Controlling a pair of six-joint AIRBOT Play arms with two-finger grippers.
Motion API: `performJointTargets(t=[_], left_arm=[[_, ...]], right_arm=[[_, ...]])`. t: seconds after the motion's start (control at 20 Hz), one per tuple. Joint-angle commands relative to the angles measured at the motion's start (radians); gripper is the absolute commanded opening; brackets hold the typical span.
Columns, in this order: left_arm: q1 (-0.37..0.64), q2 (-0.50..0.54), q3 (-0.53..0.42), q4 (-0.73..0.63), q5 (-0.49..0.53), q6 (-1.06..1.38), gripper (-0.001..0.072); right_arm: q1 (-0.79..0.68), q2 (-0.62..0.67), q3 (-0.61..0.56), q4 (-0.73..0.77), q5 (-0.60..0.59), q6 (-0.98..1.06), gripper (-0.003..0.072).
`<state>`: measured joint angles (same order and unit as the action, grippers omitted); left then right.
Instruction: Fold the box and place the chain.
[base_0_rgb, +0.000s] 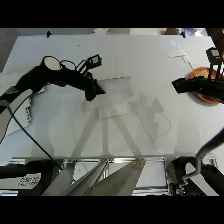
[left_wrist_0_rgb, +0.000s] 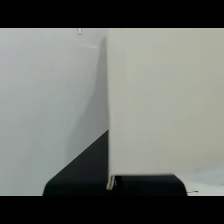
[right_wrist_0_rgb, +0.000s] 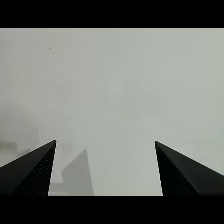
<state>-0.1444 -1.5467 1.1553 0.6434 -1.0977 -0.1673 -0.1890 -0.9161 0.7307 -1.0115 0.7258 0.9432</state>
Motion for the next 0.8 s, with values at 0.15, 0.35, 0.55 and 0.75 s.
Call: performJointTargets(t=[0.15, 0.35, 0.55, 0.75], left_arm=[[-0.001, -0.161, -0.021, -0.143, 0.055, 0.297, 0.0002], [0.000, -0.182, -0.018, -0.141, 0.055, 0.325, 0.0001], [0.001, -0.182, 0.034, -0.125, 0.030, 0.327, 0.0001], [0.001, -0.182, 0.076, -0.069, -0.016, 0.324, 0.0001]], right_arm=[[0.000, 0.001, 0.001, -0.008, -0.012, 0.003, 0.0697], [0.000, 0.001, 0.001, -0.008, -0.012, 0.003, 0.0697], [0.000, 0.001, 0.001, -0.008, -0.012, 0.003, 0.0697], [0.000, 0.001, 0.001, -0.005, -0.012, 0.003, 0.0697]])
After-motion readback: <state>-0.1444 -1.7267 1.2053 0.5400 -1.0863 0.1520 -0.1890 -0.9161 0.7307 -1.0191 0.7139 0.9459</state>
